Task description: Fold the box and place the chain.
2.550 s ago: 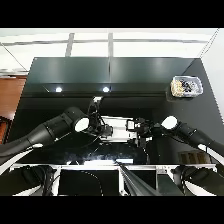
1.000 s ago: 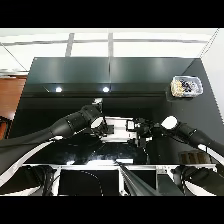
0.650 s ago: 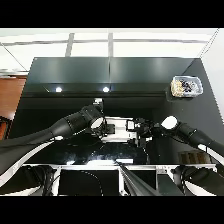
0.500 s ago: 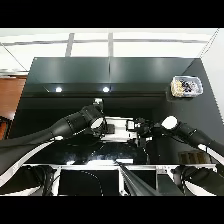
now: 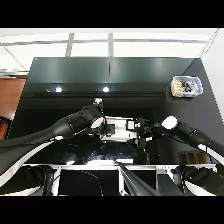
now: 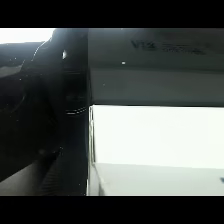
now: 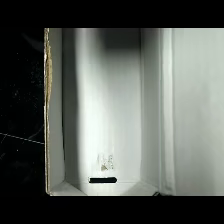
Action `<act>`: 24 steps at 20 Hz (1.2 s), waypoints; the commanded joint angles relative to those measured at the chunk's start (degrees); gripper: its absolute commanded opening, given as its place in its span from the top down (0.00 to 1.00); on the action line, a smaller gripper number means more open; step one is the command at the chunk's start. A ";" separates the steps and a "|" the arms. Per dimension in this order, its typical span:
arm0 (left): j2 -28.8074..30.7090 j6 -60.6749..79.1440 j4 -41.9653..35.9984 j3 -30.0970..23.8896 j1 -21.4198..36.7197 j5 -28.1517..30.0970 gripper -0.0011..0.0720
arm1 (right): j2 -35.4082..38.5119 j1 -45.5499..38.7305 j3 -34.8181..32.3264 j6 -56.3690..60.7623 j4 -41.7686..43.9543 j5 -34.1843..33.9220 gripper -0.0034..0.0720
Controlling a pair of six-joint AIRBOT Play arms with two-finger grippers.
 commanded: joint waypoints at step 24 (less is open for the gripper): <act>-1.36 1.29 -0.92 0.42 -0.02 -0.42 0.95 | 0.50 -0.33 0.07 1.49 -0.13 -1.27 0.16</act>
